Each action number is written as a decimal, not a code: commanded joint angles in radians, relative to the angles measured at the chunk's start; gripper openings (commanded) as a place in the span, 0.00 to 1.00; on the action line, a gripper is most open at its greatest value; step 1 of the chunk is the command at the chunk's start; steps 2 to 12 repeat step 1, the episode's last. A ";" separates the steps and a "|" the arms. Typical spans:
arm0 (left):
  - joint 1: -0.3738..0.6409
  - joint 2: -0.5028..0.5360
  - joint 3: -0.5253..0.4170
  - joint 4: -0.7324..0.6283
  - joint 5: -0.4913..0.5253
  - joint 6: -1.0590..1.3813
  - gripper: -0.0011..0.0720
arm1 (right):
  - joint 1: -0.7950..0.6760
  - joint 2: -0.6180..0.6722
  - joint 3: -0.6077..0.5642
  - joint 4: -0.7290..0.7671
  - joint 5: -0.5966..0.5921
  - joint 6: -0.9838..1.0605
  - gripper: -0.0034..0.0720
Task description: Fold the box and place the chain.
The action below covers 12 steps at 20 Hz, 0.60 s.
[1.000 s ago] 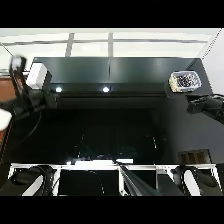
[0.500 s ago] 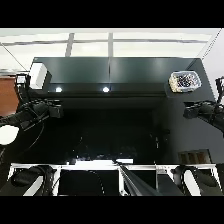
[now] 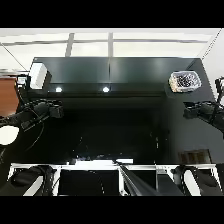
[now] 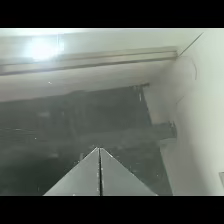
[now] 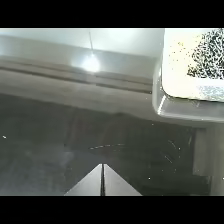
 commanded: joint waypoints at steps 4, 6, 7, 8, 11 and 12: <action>0.000 0.000 -0.001 0.000 0.001 0.001 0.05 | 0.000 0.000 0.000 0.000 0.000 0.000 0.06; 0.000 0.000 -0.001 0.000 0.001 0.001 0.05 | 0.000 0.000 0.000 0.000 0.000 0.000 0.06; 0.000 0.000 -0.001 0.000 0.001 0.001 0.05 | 0.000 0.000 0.000 0.000 0.000 0.000 0.06; 0.000 0.000 -0.001 0.000 0.001 0.001 0.05 | 0.000 0.000 0.000 0.000 0.000 0.000 0.06; 0.000 0.000 -0.001 0.000 0.001 0.001 0.05 | 0.000 0.000 0.000 0.000 0.000 0.000 0.06; 0.000 0.000 -0.001 0.000 0.001 0.001 0.05 | 0.000 0.000 0.000 0.000 0.000 0.000 0.06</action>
